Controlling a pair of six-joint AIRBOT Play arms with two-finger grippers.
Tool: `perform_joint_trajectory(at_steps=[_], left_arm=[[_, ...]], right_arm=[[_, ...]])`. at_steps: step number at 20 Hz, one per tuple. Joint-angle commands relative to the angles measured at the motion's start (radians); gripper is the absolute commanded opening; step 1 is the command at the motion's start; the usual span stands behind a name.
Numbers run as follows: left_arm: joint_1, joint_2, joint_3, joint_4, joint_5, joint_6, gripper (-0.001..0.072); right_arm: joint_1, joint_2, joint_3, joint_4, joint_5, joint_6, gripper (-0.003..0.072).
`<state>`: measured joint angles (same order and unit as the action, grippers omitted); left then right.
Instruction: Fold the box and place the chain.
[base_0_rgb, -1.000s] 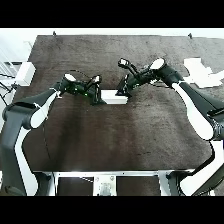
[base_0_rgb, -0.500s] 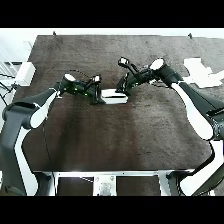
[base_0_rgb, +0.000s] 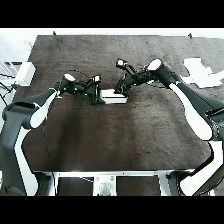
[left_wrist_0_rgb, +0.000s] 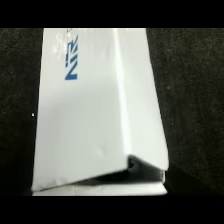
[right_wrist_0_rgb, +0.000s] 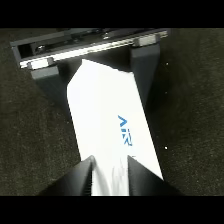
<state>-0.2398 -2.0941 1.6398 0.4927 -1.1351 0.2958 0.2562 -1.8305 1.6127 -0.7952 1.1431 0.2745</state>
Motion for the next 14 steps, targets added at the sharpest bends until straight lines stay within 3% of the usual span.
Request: perform_joint_trajectory(at_steps=[1, 14], left_arm=[[0.0, 0.001, 0.001, 0.0, -0.001, 0.0, 0.0536], [0.0, 0.001, 0.001, 0.0, -0.001, 0.0, 0.0536]], right_arm=[[0.005, -0.001, 0.0, -0.026, 0.006, 0.001, 0.016], [0.013, -0.002, -0.107, -0.025, 0.006, -0.001, 0.0154]])
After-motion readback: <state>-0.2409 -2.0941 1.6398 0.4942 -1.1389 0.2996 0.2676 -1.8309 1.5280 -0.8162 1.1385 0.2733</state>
